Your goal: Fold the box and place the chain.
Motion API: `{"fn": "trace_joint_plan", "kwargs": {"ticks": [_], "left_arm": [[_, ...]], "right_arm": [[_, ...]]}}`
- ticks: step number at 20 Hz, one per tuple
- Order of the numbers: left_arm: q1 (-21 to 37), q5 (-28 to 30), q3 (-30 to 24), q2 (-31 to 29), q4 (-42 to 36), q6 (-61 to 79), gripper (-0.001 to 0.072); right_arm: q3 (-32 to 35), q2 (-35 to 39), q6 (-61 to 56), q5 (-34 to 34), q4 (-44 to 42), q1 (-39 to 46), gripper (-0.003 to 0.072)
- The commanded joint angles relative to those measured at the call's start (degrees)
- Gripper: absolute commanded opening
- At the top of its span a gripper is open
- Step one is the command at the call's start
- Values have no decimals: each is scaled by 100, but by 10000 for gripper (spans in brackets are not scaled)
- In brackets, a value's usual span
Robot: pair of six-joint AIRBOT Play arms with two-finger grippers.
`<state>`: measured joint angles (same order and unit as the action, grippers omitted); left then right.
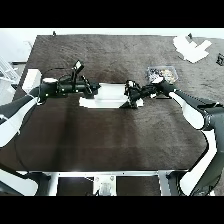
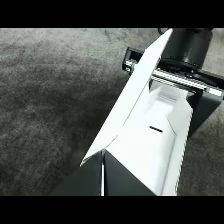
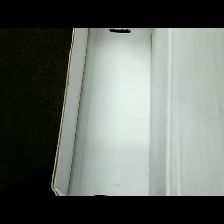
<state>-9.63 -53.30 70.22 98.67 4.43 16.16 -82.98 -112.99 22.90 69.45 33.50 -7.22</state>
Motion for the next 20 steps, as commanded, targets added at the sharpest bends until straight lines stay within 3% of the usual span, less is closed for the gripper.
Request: {"fn": "trace_joint_plan", "kwargs": {"ticks": [1, 9, 20], "left_arm": [[-15, -9, 315, 286, -50, -116, 19], [-273, 673, 579, 590, -33, -118, 21], [-286, 638, 579, 708, 407, -560, 21]], "right_arm": [[0, -2, 7, 7, 0, -7, 592], [0, -2, 4, 4, 0, -7, 592], [0, -2, 4, 4, 0, -7, 592]]}}
